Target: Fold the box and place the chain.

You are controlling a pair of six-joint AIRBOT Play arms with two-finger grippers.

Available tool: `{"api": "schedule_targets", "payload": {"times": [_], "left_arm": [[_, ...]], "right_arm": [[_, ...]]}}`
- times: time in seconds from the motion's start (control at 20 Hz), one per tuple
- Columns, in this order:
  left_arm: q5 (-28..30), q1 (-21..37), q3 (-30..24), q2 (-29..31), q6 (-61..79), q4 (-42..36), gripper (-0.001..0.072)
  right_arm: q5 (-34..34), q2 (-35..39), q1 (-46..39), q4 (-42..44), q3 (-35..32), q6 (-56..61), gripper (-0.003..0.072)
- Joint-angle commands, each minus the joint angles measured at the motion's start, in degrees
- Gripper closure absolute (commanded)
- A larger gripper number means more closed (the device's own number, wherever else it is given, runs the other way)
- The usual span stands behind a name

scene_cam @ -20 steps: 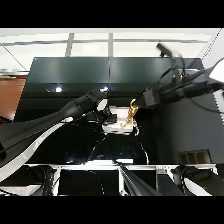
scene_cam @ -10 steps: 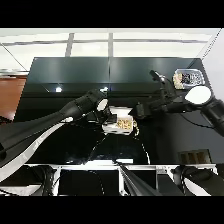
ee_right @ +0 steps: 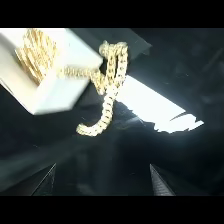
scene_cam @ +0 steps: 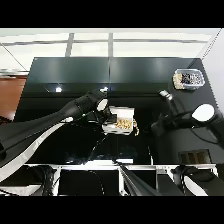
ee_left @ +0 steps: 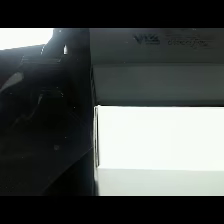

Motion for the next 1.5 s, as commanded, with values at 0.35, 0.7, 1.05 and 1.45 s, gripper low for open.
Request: {"api": "schedule_targets", "payload": {"times": [0.35,0.7,1.05,1.45], "left_arm": [[0.0,0.1,0.0,0.0,0.0,0.0,0.0682],[0.0,0.1,0.0,0.0,0.0,0.0,0.0682],[-0.2,0.1,0.0,0.0,0.0,0.0,0.0682],[-0.1,0.1,0.0,0.0,0.0,0.0,0.0682]], "right_arm": [[-26.5,-6.7,8.6,12.1,-6.5,-36.9,-0.003],[-27.5,-9.9,8.9,12.1,-6.5,-36.9,-0.0029],[-29.6,-12.2,13.0,10.3,-6.5,-36.6,0.0222],[-27.4,-7.9,12.1,3.2,-5.9,-22.5,0.0671]]}}
